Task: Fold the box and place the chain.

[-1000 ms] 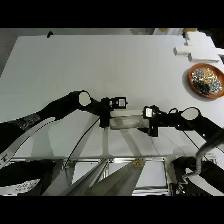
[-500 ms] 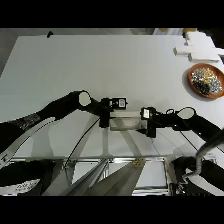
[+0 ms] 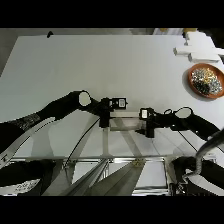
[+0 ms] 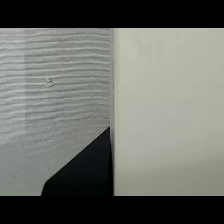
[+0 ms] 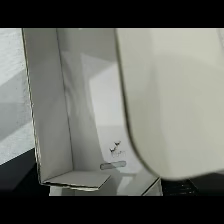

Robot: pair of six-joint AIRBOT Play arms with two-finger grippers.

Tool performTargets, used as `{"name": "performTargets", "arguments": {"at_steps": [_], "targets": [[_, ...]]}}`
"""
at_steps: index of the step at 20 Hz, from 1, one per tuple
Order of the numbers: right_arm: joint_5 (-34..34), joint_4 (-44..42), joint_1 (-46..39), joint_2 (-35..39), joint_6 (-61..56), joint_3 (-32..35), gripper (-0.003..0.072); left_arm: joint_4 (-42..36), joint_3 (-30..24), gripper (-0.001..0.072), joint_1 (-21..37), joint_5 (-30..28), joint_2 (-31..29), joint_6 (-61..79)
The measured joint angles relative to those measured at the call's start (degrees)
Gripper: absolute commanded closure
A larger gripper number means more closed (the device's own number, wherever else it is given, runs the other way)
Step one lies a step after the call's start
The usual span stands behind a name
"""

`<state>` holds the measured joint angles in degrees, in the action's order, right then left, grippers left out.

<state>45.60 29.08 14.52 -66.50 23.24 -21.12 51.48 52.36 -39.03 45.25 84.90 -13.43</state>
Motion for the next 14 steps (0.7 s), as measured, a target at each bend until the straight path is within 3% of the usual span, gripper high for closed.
{"name": "performTargets", "arguments": {"at_steps": [2, 6, 7, 9, 10, 13, 14], "targets": [[0.0, -0.66, 0.0, -0.87, 1.16, 0.0, 0.0105, -0.02, 0.0, 0.07, 0.0, 0.0, 0.0, 0.0], [-0.24, -1.51, 0.0, -1.62, 2.71, 0.02, 0.013, -0.02, 0.0, 0.07, 0.0, 0.0, 0.0, -0.02], [-0.33, -1.68, 0.0, -1.7, 3.02, 0.02, 0.0184, -0.02, 0.0, 0.07, 0.0, 0.0, 0.0, -0.02], [-0.31, -1.88, -0.02, -1.84, 3.41, 0.0, 0.02, -0.04, 0.0, 0.07, 0.0, 0.02, 0.0, -0.02], [-0.28, -1.95, -0.02, -1.88, 3.52, 0.02, 0.0261, -0.04, 0.0, 0.07, 0.0, 0.02, 0.0, -0.02], [-0.33, -2.05, -0.02, -1.95, 3.74, 0.02, 0.0298, -0.07, 0.0, 0.07, 0.0, 0.02, 0.0, -0.04], [-0.42, -2.08, -0.02, -1.97, 3.78, 0.02, 0.0344, -0.07, 0.0, 0.07, 0.0, 0.02, 0.0, -0.04]]}}
